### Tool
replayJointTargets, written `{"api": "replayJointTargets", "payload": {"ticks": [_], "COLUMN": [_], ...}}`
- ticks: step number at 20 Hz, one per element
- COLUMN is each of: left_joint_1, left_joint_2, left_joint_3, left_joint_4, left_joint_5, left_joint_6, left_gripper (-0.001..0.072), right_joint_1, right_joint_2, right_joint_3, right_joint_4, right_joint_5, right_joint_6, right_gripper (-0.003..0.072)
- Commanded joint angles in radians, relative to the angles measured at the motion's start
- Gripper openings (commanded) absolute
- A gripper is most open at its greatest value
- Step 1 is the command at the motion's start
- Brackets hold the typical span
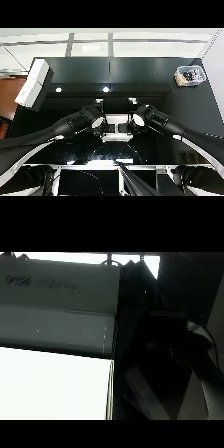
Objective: Fold the box and place the chain.
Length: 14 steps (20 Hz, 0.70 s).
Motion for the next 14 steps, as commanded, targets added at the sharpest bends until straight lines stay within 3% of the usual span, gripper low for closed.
{"api": "replayJointTargets", "payload": {"ticks": [1, 3, 4, 14], "left_joint_1": [0.000, 0.000, 0.000, 0.000], "left_joint_2": [0.000, 0.000, 0.000, 0.000], "left_joint_3": [0.001, 0.001, 0.001, 0.001], "left_joint_4": [0.001, 0.001, 0.001, 0.001], "left_joint_5": [-0.006, -0.005, -0.005, -0.005], "left_joint_6": [0.001, 0.001, 0.001, 0.001], "left_gripper": [0.0033, 0.0033, 0.0033, 0.0033], "right_joint_1": [0.001, 0.001, 0.001, -0.003], "right_joint_2": [0.001, 0.001, 0.001, 0.148], "right_joint_3": [0.001, 0.001, 0.001, 0.001], "right_joint_4": [0.008, 0.008, 0.008, 0.007], "right_joint_5": [0.008, 0.013, 0.013, 0.044], "right_joint_6": [-0.016, -0.016, -0.016, -0.057], "right_gripper": [0.0055, 0.0255, 0.0281, 0.0281]}}
